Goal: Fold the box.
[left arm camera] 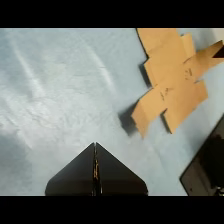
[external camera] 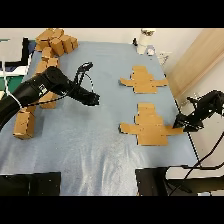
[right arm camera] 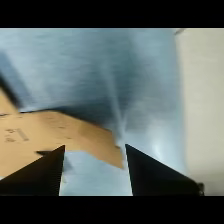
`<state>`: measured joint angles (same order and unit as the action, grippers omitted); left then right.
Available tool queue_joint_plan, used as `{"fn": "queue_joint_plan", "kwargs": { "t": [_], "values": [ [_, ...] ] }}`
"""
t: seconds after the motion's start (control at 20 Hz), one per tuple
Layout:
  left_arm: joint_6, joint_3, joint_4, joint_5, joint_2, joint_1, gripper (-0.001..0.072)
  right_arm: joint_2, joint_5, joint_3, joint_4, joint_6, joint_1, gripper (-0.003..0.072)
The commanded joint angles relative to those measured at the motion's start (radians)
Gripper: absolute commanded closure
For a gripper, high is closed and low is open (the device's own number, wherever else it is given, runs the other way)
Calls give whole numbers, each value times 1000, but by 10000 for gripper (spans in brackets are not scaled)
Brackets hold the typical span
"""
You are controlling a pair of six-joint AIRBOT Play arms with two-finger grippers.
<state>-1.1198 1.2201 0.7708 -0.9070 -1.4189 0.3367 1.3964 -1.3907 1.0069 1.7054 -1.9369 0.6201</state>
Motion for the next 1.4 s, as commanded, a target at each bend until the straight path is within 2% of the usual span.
{"fn": "queue_joint_plan", "kwargs": {
  "t": [0.0,0.05,0.1,0.15,0.2,0.25,0.3,0.4,0.55,0.8,0.9,0.95,1.2,1.25,1.3,1.35],
  "values": [
    [5,0,-77,-40,0,0,694,13,-72,-1,216,-125,11,214],
    [6,0,-89,-47,0,0,685,13,-102,-1,242,-124,2,310],
    [10,0,-102,-48,0,0,408,12,-124,-1,261,-124,-13,346],
    [8,0,-119,-48,0,0,138,11,-141,-1,282,-124,-34,488],
    [8,0,-145,-50,0,0,127,10,-153,-1,298,-124,-59,624],
    [8,0,-167,-55,0,0,129,8,-164,-1,323,-124,-90,673],
    [8,0,-184,-57,0,-1,129,7,-171,-1,355,-123,-126,682],
    [7,1,-200,-57,0,-2,129,5,-167,-1,445,-121,-210,683],
    [0,3,-207,-74,0,-17,129,5,-80,-1,566,-65,-358,683],
    [-20,3,-210,-152,0,-79,129,7,146,-3,542,28,-542,670],
    [-26,3,-210,-185,0,-101,129,20,175,-3,537,32,-574,469],
    [-26,3,-210,-201,0,-108,129,29,180,-3,525,43,-583,455],
    [-26,3,-211,-236,0,-113,129,88,177,-3,517,63,-585,460],
    [-27,3,-211,-241,0,-114,129,92,176,-3,517,63,-585,491],
    [-27,3,-212,-251,0,-114,129,93,168,-3,524,62,-585,599],
    [-26,3,-212,-258,0,-114,129,93,153,-3,537,49,-585,617]
  ]
}}
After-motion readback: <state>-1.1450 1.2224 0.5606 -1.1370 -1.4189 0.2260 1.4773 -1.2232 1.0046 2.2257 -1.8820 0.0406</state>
